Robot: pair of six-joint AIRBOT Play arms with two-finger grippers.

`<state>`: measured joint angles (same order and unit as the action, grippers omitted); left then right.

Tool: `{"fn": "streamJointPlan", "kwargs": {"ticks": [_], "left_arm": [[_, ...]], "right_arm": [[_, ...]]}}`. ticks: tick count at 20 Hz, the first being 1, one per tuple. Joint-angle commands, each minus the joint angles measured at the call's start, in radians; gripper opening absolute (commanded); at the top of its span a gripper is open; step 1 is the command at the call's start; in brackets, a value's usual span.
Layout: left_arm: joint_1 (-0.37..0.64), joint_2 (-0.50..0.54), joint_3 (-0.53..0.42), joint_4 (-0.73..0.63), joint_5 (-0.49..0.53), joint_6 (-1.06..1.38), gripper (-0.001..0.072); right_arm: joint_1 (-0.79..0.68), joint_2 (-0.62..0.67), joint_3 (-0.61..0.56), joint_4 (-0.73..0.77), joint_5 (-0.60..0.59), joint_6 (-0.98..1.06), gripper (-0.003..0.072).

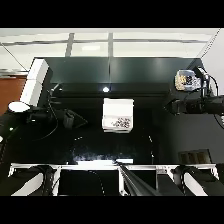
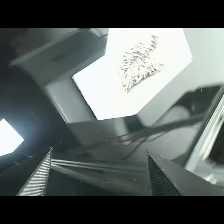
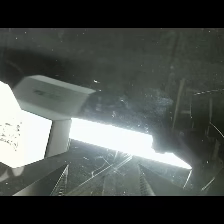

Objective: Fold the box and place the chain.

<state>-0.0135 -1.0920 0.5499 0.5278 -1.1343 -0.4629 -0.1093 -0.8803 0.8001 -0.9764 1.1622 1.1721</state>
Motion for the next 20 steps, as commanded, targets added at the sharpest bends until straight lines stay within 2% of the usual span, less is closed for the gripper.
{"fn": "streamJointPlan", "kwargs": {"ticks": [1, 3, 6, 14, 20], "left_arm": [[-0.097, -0.077, -0.009, 0.028, 0.056, 0.394, 0.0713], [-0.181, -0.081, -0.009, 0.079, 0.147, 0.535, 0.0712], [-0.251, -0.108, -0.007, 0.071, 0.239, 0.726, 0.0712], [-0.274, -0.311, 0.154, 0.01, 0.18, 0.769, 0.071], [-0.312, -0.336, 0.195, -0.014, 0.185, 0.747, 0.071]], "right_arm": [[-0.001, 0.001, 0.0, 0.0, 0.005, 0.006, 0.0491], [-0.001, 0.001, 0.0, 0.0, 0.006, 0.006, 0.0491], [-0.001, 0.001, 0.0, 0.0, 0.005, 0.006, 0.0491], [0.0, 0.001, 0.0, 0.0, 0.005, 0.006, 0.0491], [0.0, 0.0, 0.0, 0.0, 0.005, 0.006, 0.0491]]}}
